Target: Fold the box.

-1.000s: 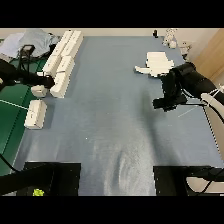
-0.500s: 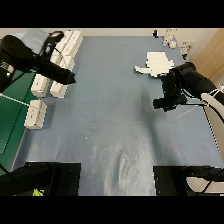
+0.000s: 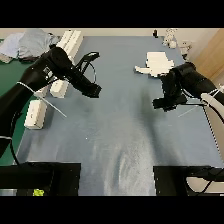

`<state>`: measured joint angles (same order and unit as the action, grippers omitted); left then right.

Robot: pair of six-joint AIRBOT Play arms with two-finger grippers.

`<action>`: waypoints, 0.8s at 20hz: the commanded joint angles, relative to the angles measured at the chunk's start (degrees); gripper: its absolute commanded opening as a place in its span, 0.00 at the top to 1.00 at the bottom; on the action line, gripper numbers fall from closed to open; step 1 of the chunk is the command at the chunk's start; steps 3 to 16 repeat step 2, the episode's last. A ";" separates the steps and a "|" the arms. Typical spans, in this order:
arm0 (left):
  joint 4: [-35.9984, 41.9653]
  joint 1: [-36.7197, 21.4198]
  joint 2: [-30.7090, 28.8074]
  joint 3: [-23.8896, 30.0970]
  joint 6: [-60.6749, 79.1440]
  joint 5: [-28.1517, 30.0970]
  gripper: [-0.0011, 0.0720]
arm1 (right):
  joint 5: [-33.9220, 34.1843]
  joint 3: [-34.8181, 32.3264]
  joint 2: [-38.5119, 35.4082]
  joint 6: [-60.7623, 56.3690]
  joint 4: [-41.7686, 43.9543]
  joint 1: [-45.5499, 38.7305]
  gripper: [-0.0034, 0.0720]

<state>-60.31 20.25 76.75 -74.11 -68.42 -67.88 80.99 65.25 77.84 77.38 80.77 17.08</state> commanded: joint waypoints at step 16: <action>0.07 0.74 1.16 -0.04 -0.81 -0.04 0.97 | 0.00 0.02 0.04 0.00 0.02 0.00 0.95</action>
